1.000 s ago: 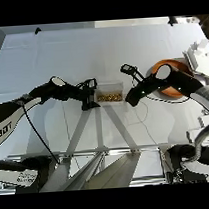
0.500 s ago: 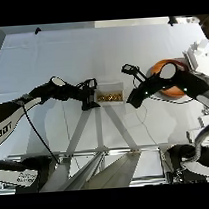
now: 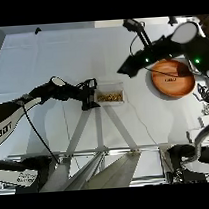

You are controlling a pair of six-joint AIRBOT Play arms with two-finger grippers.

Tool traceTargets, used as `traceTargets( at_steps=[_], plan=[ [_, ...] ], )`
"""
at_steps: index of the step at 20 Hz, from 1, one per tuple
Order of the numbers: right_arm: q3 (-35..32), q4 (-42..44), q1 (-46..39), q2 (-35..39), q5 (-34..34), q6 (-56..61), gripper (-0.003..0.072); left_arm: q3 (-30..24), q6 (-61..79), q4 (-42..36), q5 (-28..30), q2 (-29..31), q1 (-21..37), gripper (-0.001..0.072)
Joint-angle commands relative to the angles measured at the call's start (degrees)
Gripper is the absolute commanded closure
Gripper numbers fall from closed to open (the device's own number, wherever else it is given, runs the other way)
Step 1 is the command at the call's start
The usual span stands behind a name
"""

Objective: Fold the box and place the chain.

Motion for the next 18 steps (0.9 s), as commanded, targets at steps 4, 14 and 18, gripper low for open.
traceTargets(
  at_steps=[4, 14, 18],
  plan=[
    [6.36, 0.39, 0.33, -14.97, -7.1, 9.77, 0.0571, -0.02, 0.02, 0.02, 0.0, 0.0, -0.02, 0.0453],
    [6.32, 0.42, 2.1, -21.57, 8.83, 2.12, 0.0446, -0.02, 0.02, 0.02, 0.0, 0.0, -0.02, 0.0453],
    [6.25, -3.52, 6.45, -21.33, 8.61, 0.28, 0.0446, -0.02, 0.02, 0.02, 0.0, 0.0, -0.02, 0.0453]
  ],
)
